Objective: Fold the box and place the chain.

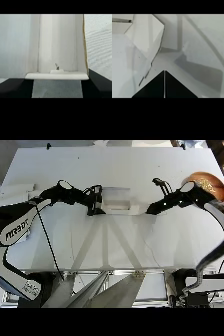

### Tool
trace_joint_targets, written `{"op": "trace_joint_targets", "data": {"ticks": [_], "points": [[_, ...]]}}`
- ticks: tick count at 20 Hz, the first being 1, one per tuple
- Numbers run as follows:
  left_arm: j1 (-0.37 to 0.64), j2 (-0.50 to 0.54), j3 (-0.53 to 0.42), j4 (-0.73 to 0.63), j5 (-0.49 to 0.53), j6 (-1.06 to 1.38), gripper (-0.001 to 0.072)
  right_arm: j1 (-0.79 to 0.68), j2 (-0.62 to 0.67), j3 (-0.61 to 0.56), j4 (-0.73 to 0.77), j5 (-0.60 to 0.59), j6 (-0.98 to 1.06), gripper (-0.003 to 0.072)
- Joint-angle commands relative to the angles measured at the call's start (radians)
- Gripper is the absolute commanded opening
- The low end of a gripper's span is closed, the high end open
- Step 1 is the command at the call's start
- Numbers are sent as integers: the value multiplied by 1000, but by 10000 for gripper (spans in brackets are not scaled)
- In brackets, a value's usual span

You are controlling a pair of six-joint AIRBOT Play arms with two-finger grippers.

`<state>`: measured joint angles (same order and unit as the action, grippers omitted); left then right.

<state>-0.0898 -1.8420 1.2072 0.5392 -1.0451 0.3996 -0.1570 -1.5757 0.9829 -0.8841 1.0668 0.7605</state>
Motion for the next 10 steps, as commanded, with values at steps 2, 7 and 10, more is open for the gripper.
{"op": "trace_joint_targets", "data": {"ticks": [2, 7, 10], "points": [[1, 0, 1, 0, 0, 0, 162, 47, -69, -5, 171, -20, -65, 13], [1, 0, 1, 0, 0, 0, 162, 56, -70, -4, 367, -23, -149, 14], [1, 0, 1, 0, 0, 0, 162, 56, -64, -4, 378, 8, -149, 49]]}}
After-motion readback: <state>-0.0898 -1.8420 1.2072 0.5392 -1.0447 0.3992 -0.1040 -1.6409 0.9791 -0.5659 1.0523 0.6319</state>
